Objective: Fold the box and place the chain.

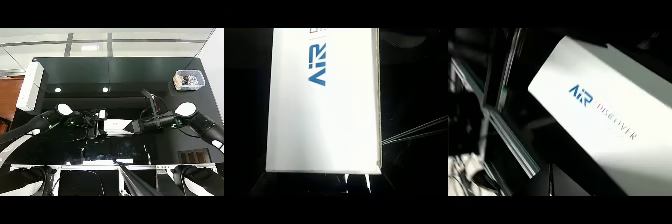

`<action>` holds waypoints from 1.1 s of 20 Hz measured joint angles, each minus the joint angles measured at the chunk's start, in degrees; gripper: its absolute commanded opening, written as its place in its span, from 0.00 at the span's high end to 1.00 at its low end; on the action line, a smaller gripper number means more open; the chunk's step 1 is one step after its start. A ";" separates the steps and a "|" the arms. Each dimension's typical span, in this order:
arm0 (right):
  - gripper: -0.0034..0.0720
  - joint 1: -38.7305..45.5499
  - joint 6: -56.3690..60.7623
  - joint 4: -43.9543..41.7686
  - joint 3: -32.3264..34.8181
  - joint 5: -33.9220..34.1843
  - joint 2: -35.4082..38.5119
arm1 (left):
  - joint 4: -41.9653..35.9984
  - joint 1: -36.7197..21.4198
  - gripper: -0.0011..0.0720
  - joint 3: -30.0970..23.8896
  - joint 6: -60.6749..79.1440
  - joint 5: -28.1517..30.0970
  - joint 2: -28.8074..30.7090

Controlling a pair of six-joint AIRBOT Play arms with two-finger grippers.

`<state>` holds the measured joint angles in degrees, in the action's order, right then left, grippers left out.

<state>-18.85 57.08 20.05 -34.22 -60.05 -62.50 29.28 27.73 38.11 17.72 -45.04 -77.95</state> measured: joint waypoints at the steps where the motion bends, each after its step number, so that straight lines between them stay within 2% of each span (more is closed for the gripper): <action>1: 0.94 0.04 0.28 -2.03 0.39 0.94 -0.98 | 0.02 0.00 0.45 0.00 0.02 0.02 0.00; 8: 0.94 0.11 1.20 -4.70 1.36 4.59 -6.19 | 0.04 0.00 0.45 0.00 0.11 0.07 0.00; 22: 0.94 -1.84 2.60 0.59 1.29 8.20 -8.76 | 0.11 0.00 0.45 0.00 0.09 0.02 -0.04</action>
